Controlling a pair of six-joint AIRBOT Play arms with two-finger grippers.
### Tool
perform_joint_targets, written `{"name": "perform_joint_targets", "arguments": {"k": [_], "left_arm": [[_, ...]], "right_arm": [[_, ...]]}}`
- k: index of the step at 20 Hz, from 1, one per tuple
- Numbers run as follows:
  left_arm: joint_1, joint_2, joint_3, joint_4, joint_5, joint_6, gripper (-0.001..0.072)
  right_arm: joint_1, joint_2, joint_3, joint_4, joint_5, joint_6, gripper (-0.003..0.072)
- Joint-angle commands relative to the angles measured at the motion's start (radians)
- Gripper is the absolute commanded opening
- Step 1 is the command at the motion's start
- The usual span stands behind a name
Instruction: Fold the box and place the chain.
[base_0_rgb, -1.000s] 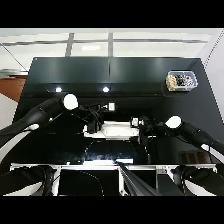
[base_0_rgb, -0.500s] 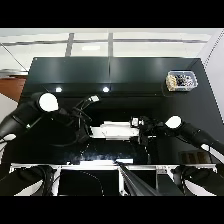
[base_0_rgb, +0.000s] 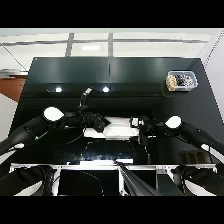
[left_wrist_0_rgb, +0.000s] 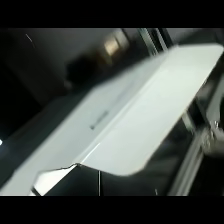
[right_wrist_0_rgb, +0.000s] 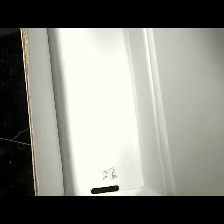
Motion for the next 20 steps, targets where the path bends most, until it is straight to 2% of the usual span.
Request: {"name": "perform_joint_targets", "arguments": {"k": [1, 12, 17, 20], "left_arm": [[-0.014, -0.044, -0.012, -0.160, 0.166, 0.045, 0.0028], [-0.018, -0.135, -0.011, -0.143, 0.166, 0.054, 0.0027], [-0.018, -0.140, -0.011, 0.026, 0.086, 0.060, 0.0026], [-0.017, -0.137, 0.002, 0.042, 0.085, 0.061, 0.0026]], "right_arm": [[0.001, 0.000, 0.000, 0.000, 0.000, 0.000, 0.0543], [0.001, 0.000, 0.000, 0.000, 0.000, 0.000, 0.0542], [0.001, 0.000, 0.000, 0.000, 0.000, 0.000, 0.0543], [0.001, 0.000, 0.000, 0.000, 0.000, 0.000, 0.0543]]}}
